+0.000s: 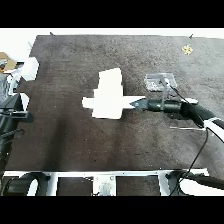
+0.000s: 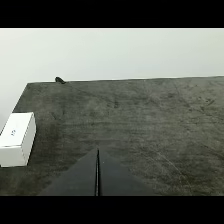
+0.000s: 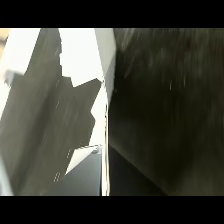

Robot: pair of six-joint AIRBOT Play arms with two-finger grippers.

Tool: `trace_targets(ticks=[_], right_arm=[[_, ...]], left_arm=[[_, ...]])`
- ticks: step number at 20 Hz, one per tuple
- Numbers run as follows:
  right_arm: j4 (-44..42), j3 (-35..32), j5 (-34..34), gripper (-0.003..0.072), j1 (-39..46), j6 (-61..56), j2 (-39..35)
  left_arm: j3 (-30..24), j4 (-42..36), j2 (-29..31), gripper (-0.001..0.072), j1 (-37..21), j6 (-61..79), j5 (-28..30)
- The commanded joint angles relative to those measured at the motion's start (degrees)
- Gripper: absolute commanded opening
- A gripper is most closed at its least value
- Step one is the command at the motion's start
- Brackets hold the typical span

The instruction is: Fold the box and place the chain.

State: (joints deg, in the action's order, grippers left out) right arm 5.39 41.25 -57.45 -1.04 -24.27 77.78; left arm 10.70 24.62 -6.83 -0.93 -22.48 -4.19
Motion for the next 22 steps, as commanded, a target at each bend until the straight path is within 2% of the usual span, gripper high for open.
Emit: trace_targets(ticks=[1,5,6,7,8,9,11,16,22], right_arm=[[-4.55,3.85,14.23,0.0004,-7.61,-1.07,2.84],[-1.07,8.90,15.78,0.0004,-8.04,-1.27,9.60],[0.24,9.55,16.79,0.0004,-8.04,-1.22,10.54],[0.96,9.70,17.99,0.0004,-8.07,-0.74,10.95],[1.44,9.70,19.10,0.0004,-8.04,0.70,11.13],[2.10,9.70,19.45,0.0004,-8.04,2.40,11.19],[5.33,9.70,21.11,0.0004,-8.07,2.62,11.30],[4.24,9.70,22.14,0.0004,-8.04,6.67,11.54],[3.93,9.68,21.94,0.0004,-8.07,6.05,11.54]], left_arm=[[0.00,0.02,0.04,0.0013,0.04,0.02,1.11],[0.02,0.02,0.04,0.0016,0.04,0.02,-0.39],[0.11,0.02,0.04,0.0300,0.04,0.04,-1.25],[0.57,-0.37,0.02,0.0554,0.04,-0.04,-2.40],[1.36,-0.61,-0.20,0.0523,0.04,0.02,-4.72],[2.69,-0.61,-1.25,0.0522,0.04,0.02,-8.33],[6.34,-0.66,-6.62,0.0522,0.04,0.02,-15.50],[19.52,-3.23,-30.91,0.0522,0.04,0.04,-27.06],[42.86,-3.23,-62.90,0.0522,0.04,-0.02,-45.11]])
